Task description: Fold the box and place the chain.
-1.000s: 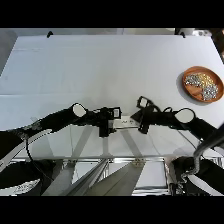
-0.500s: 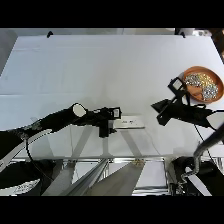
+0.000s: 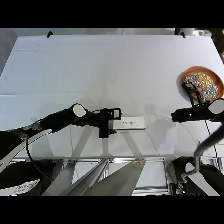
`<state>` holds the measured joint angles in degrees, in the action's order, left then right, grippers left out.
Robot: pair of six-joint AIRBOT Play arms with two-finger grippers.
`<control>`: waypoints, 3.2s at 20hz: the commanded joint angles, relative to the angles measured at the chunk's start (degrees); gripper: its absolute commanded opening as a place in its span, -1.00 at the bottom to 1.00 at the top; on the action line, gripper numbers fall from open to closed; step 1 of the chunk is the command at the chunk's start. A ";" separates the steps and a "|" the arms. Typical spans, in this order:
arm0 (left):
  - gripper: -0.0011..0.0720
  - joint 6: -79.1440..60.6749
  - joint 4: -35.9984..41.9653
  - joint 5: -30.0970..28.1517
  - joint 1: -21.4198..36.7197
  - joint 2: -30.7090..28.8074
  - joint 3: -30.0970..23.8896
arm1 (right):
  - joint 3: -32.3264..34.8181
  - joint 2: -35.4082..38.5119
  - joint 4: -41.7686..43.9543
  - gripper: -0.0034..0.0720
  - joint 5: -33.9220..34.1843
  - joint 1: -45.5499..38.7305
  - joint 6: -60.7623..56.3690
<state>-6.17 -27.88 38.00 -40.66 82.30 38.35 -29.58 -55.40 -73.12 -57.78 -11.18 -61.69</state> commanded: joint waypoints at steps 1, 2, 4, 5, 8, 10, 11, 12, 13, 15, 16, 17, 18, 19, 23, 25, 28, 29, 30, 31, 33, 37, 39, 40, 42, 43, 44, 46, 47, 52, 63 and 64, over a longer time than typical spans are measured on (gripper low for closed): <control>-0.61 0.02 0.37 -2.43 -0.02 0.00 0.00 | -0.09 -5.16 -1.25 -0.88 -2.43 -1.44 -1.25; -0.62 0.26 0.37 -2.67 0.04 0.00 0.00 | -0.09 -5.14 -1.27 -0.88 -2.38 -1.44 -1.25; -0.95 0.26 0.42 -2.25 0.02 -0.04 0.00 | -0.11 -5.14 -1.27 -0.88 -2.40 -1.44 -1.25; -0.95 0.61 0.37 -2.29 0.02 -0.17 0.00 | -0.09 -5.14 -1.25 -0.88 -2.64 -1.44 -1.25; -0.96 4.72 -0.02 -4.85 0.04 -1.70 0.00 | -0.09 -5.14 -1.25 -0.88 -2.67 -1.44 -1.25; -0.96 5.38 -0.04 -8.31 0.04 -3.52 0.00 | -0.11 -5.14 -1.25 -0.88 -2.71 -1.44 -1.25; -0.96 5.38 -0.04 -10.25 0.04 -4.63 0.00 | -0.11 -5.14 -1.25 -0.88 -2.69 -1.44 -1.25; -0.96 5.66 -0.04 -12.31 0.04 -5.73 0.00 | -0.09 -5.14 -1.25 -0.88 -2.69 -1.44 -1.25; -0.96 7.98 -0.07 -15.17 0.04 -6.95 0.00 | -0.09 -5.14 -1.25 -0.88 -2.69 -1.44 -1.25; -0.95 14.16 -0.07 -20.55 0.94 -9.68 0.00 | -0.11 -5.14 -1.25 -0.88 -2.69 -1.44 -1.25; -0.95 17.53 -0.09 -21.79 2.47 -11.21 0.00 | -0.09 -5.14 -1.25 -0.88 -2.71 -1.44 -1.25; -0.96 20.20 -0.11 -22.18 4.48 -12.44 0.00 | -0.11 -5.14 -1.25 -0.88 -2.69 -1.44 -1.25; -0.96 22.82 -0.35 -22.01 7.28 -13.53 0.00 | -0.11 -5.14 -1.25 -0.88 -2.69 -1.44 -1.25; -0.96 26.01 -1.40 -21.44 10.27 -14.27 0.00 | -0.11 -5.14 -1.25 -0.88 -2.69 -1.44 -1.25; -0.96 49.40 -18.27 -12.96 24.85 -15.37 -0.02 | -0.11 -5.14 -1.25 -0.88 -2.69 -1.44 -1.25; -0.96 64.81 -33.00 -4.72 32.92 -15.37 -0.02 | -0.11 -5.14 -1.25 -0.88 -2.69 -1.44 -1.25; -0.96 82.86 -53.22 6.40 42.97 -15.37 -0.02 | -0.11 -5.14 -1.25 -0.88 -2.69 -1.44 -1.25; -0.96 84.59 -56.63 9.22 45.44 -15.37 -0.02 | -0.11 -5.14 -1.25 -0.88 -2.69 -1.44 -1.25; -0.96 84.61 -58.29 11.45 47.58 -15.37 -0.07 | -0.11 -5.14 -1.25 -0.88 -2.69 -1.44 -1.25; -0.96 84.59 -58.55 12.92 49.20 -15.34 -0.07 | -0.09 -5.14 -1.25 -0.88 -2.69 -1.44 -1.25; -0.96 84.63 -58.53 14.88 50.84 -15.34 -0.07 | -0.11 -5.14 -1.25 -0.88 -2.69 -1.44 -1.25; -0.96 84.76 -59.17 19.06 51.47 -15.34 -0.07 | -0.11 -5.14 -1.25 -0.88 -2.69 -1.44 -1.25; -0.75 84.67 -59.39 20.85 51.47 -15.34 -0.07 | -0.11 -5.14 -1.25 -0.88 -2.69 -1.44 -1.25; -0.28 84.67 -59.39 21.33 51.47 -15.37 -0.07 | -0.11 -5.14 -1.25 -0.88 -2.69 -1.44 -1.25; 0.41 84.70 -59.39 21.88 51.47 -15.37 -0.07 | -0.11 -5.14 -1.25 -0.88 -2.69 -1.44 -1.25; 0.43 84.67 -59.39 22.05 51.47 -15.37 -0.07 | -0.11 -5.14 -1.25 -0.88 -2.69 -1.44 -1.25; 0.46 84.67 -59.39 22.10 51.47 -15.37 -0.07 | -0.09 -5.14 -1.25 -0.88 -2.69 -1.44 -1.25; 0.95 84.87 -59.39 22.10 51.47 -15.37 -0.07 | -0.11 -5.14 -1.25 -0.88 -2.69 -1.44 -1.25; 0.93 84.87 -59.39 22.27 51.47 -15.39 -0.04 | -0.11 -5.14 -1.25 -0.88 -2.69 -1.44 -1.25; 0.93 84.83 -59.43 22.71 51.47 -18.97 0.00 | -0.11 -5.14 -1.25 -0.88 -2.69 -1.44 -1.25; 0.91 85.02 -56.72 22.99 51.34 -47.43 -0.02 | -0.11 -5.14 -1.25 -0.88 -2.69 -1.44 -1.25; 0.91 85.00 -55.12 23.85 51.34 -49.29 -0.02 | -0.11 -5.14 -1.25 -0.88 -2.69 -1.44 -1.25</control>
<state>78.87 -86.19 60.84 10.72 39.18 38.28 -29.63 -60.51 -74.37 -60.47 -12.58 -62.92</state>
